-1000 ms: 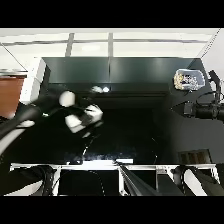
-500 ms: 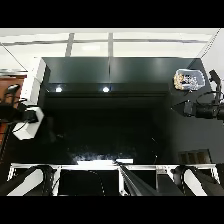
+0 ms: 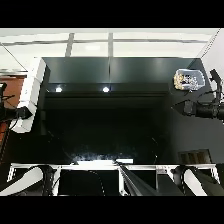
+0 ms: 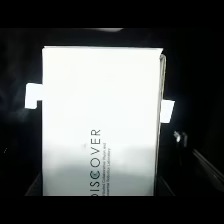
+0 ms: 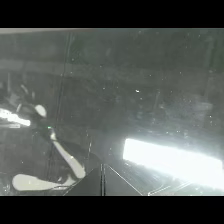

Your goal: Fold the box and place the chain.

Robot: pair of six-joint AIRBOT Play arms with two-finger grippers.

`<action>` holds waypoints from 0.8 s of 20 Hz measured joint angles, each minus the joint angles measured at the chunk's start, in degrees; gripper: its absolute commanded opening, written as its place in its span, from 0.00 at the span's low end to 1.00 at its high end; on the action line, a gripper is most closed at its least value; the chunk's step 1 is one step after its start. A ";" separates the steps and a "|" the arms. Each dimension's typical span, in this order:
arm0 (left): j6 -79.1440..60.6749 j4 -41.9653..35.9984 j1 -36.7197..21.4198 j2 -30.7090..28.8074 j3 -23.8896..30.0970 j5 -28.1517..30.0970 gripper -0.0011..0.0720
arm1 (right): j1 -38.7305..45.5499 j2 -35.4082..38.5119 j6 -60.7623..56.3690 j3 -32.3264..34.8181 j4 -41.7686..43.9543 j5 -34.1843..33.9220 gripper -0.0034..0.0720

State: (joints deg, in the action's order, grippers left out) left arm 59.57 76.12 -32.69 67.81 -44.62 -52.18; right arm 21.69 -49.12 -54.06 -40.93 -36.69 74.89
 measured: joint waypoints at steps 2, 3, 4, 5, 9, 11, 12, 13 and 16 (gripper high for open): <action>-2.27 -2.38 0.02 1.66 0.00 2.89 0.58 | 0.00 0.00 -0.44 0.00 0.00 -0.20 0.07; -2.95 -2.95 0.09 2.23 0.00 4.26 0.67 | 0.00 0.00 -0.66 0.00 0.00 -0.31 0.07; -3.54 -3.52 0.20 2.64 0.00 6.25 0.73 | 0.00 0.00 -1.01 0.00 0.00 -0.42 0.07; -3.78 -3.98 0.28 2.91 0.00 8.04 0.74 | 0.00 0.00 -1.27 0.00 0.00 -0.42 0.07; -4.79 -4.52 1.16 3.41 -0.46 11.80 1.00 | 0.00 0.00 -1.77 0.00 0.00 -0.55 0.07; -5.01 -3.65 1.77 2.99 -1.60 10.56 1.00 | 0.00 0.00 -1.92 -0.02 -0.02 -0.55 0.07; -4.98 -2.73 2.08 2.54 -2.51 8.96 0.99 | 0.00 0.00 -1.95 -0.15 -0.04 -0.50 0.07; -4.63 -1.68 2.29 1.97 -3.65 6.99 0.99 | 0.00 0.00 -1.99 -0.52 -0.02 -0.09 0.07; -0.66 0.74 2.67 -0.63 -8.63 0.48 0.80 | 0.04 0.00 -2.05 -3.85 -0.09 4.68 0.07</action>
State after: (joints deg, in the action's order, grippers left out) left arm 58.92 76.86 -30.02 67.18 -53.25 -51.70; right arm 21.74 -49.12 -56.12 -44.77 -36.77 79.57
